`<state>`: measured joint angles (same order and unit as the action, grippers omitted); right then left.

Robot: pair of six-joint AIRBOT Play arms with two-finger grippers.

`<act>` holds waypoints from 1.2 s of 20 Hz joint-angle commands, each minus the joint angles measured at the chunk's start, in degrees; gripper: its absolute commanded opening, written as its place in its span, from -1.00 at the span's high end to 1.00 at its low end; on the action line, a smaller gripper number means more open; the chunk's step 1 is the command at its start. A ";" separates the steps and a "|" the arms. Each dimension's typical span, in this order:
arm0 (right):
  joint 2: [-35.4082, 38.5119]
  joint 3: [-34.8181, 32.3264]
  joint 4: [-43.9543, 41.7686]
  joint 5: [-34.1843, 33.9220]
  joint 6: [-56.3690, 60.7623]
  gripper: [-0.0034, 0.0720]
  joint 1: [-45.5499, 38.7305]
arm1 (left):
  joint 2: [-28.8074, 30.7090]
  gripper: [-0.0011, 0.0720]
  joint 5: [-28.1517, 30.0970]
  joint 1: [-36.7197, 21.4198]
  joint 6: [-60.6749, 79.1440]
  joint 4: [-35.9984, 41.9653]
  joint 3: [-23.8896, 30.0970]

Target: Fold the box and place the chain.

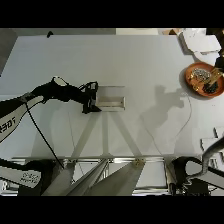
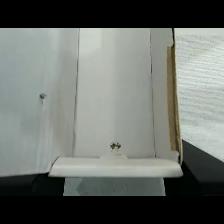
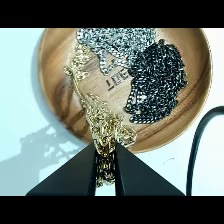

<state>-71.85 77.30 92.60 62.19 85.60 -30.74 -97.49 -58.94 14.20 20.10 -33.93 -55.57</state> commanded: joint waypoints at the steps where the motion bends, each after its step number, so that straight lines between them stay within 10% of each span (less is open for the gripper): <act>1: 6.97 -2.21 -5.88 2.21 -2.25 0.89 1.49 | 0.02 0.27 0.00 -0.04 0.02 0.00 -0.02; 24: 6.95 -10.86 -2.19 5.79 7.80 0.89 53.40 | 0.02 0.27 0.00 -0.04 0.02 0.00 -0.02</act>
